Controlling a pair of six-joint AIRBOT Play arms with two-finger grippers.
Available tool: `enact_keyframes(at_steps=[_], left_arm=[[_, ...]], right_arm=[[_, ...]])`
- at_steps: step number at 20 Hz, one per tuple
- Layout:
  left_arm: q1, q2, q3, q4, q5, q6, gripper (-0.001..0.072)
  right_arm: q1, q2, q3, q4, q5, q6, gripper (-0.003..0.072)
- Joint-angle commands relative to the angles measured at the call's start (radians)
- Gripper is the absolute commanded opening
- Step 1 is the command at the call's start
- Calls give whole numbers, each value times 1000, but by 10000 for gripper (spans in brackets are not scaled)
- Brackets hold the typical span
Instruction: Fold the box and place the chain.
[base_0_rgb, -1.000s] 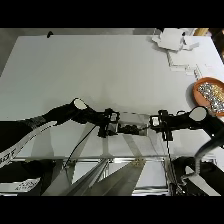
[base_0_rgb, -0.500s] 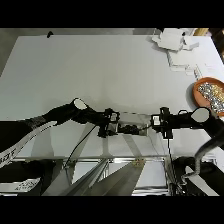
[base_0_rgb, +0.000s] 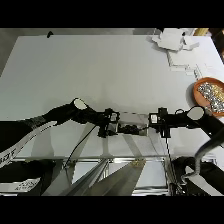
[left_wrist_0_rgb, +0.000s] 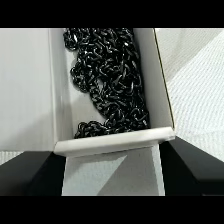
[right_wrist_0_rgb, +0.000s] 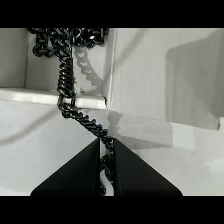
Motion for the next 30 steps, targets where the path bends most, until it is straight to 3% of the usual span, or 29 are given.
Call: enact_keyframes(at_steps=[1,7,9,16,21,24,30], left_arm=[[1,1,1,0,0,0,272],[1,1,1,0,0,0,272],[1,1,1,0,0,0,272],[1,1,1,0,0,0,272],[1,1,1,0,0,0,272],[1,1,1,0,0,0,272],[1,1,1,0,0,0,272]], right_arm=[[1,-4,-1,12,31,-4,22],[1,92,-1,8,79,-1,27],[1,105,-1,8,78,0,186],[1,96,-42,9,8,-16,262],[1,93,-95,61,-56,-96,262],[1,93,-95,156,-55,-145,261],[1,45,-95,159,-30,-145,254]])
